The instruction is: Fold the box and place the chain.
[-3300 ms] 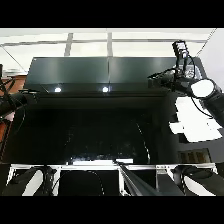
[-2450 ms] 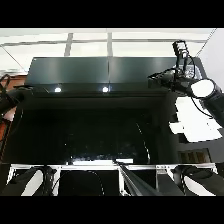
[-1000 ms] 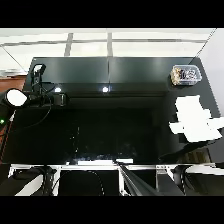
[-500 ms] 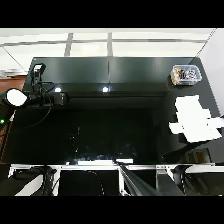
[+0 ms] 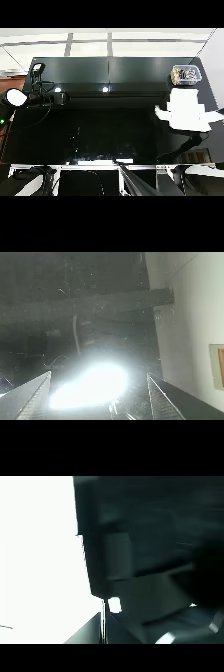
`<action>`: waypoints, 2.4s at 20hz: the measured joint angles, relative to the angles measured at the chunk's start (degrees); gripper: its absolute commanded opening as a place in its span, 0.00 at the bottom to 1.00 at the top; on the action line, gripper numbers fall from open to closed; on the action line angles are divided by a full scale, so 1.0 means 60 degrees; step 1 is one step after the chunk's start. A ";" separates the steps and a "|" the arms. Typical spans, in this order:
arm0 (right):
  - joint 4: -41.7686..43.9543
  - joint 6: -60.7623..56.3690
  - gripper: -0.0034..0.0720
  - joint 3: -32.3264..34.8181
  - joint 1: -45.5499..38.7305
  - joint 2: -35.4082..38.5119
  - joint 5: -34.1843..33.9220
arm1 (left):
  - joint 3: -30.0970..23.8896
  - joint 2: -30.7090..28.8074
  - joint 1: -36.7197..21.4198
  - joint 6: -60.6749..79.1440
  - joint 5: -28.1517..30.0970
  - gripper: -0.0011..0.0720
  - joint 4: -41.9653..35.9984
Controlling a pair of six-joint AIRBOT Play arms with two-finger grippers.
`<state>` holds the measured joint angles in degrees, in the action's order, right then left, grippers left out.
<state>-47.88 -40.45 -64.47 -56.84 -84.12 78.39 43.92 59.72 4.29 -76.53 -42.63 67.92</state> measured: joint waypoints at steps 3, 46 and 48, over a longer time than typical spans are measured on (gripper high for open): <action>0.1107 0.0171 0.06 0.1453 0.1078 0.1016 -0.0127 | 0.0000 0.0000 0.0117 0.0000 0.0007 0.95 0.0015; 0.4408 0.1778 0.90 0.5512 0.8958 0.3111 -0.4273 | 0.3705 0.6772 0.1468 0.5923 -0.7063 0.04 -0.6521; 0.3388 0.1719 0.90 0.4798 0.8466 0.3147 -0.3625 | 0.3515 0.6211 0.1606 0.6193 -0.7034 0.04 -0.6291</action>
<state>-27.55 -30.13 -35.68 -6.04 -65.23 56.64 65.01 96.99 13.93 -39.38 -84.84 30.17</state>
